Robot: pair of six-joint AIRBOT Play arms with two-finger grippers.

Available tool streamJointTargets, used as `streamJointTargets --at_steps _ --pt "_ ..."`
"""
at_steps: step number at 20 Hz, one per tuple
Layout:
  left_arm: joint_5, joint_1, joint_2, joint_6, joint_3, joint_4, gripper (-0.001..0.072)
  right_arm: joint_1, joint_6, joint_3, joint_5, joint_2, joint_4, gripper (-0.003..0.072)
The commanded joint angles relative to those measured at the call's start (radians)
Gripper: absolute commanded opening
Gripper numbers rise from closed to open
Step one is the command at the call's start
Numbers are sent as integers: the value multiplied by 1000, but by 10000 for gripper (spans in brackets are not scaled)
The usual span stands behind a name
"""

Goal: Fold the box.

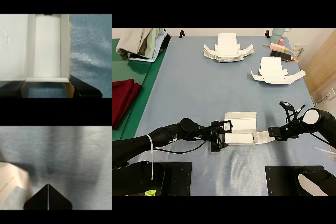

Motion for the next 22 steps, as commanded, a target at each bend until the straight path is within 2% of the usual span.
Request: streamJointTargets --at_steps 1,4,5,6,8,12,15,18,22 --pt "0 1 0 0 0 0 422 -5 -98 6 32 23 144 2" --pt "0 1 0 0 0 0 422 -5 -132 19 70 72 190 4" --pt "0 1 0 0 0 0 422 -5 -136 22 72 85 204 48" --pt "0 1 0 0 0 0 422 -5 -145 22 71 97 217 129" --pt "0 1 0 0 0 0 422 -5 -151 22 73 100 245 365" --pt "0 1 0 0 0 0 422 -3 -198 20 72 83 317 380" --pt "0 1 0 0 0 0 422 40 -203 20 60 40 316 380" --pt "0 1 0 0 0 0 422 124 -199 21 -15 -14 309 380" --pt "0 1 0 0 0 0 422 270 76 95 -89 -48 71 375"
